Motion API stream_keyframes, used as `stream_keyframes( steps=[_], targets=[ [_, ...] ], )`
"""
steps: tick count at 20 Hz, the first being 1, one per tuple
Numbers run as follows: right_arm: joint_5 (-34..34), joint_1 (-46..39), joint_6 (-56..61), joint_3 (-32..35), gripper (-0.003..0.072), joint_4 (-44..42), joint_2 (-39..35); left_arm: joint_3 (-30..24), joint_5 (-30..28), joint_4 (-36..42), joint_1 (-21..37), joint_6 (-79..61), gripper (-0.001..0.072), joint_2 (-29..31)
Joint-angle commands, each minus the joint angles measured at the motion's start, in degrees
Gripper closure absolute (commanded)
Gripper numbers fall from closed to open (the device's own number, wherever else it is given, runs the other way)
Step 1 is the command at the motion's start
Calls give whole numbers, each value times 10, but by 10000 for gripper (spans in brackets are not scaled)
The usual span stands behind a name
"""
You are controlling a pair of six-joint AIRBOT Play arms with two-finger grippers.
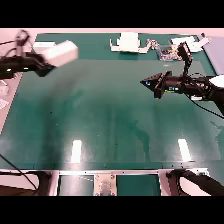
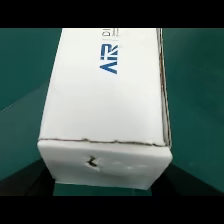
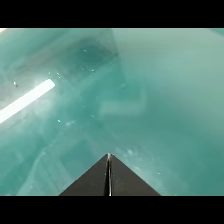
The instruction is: Fold the box and place the chain.
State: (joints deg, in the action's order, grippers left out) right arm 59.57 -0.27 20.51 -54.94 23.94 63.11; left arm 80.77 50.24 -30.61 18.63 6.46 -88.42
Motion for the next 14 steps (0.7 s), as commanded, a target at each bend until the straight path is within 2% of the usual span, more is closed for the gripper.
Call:
stream_keyframes(
  steps=[1,4,7,10,13,14],
  targets=[
    [0,10,10,2,675,-5,0,-61,-204,-11,80,68,697,28],
    [-2,23,14,3,675,-6,0,-123,-350,-3,97,64,696,17],
    [-9,38,16,4,675,-6,0,-129,-323,0,97,21,695,-28],
    [-19,53,16,6,675,-6,0,-129,-335,60,97,14,694,-70],
    [-22,59,16,9,675,-8,0,-129,-296,74,97,-23,690,-85],
    [-25,59,16,12,674,-10,0,-129,-294,85,97,-25,585,-88]
  ],
)
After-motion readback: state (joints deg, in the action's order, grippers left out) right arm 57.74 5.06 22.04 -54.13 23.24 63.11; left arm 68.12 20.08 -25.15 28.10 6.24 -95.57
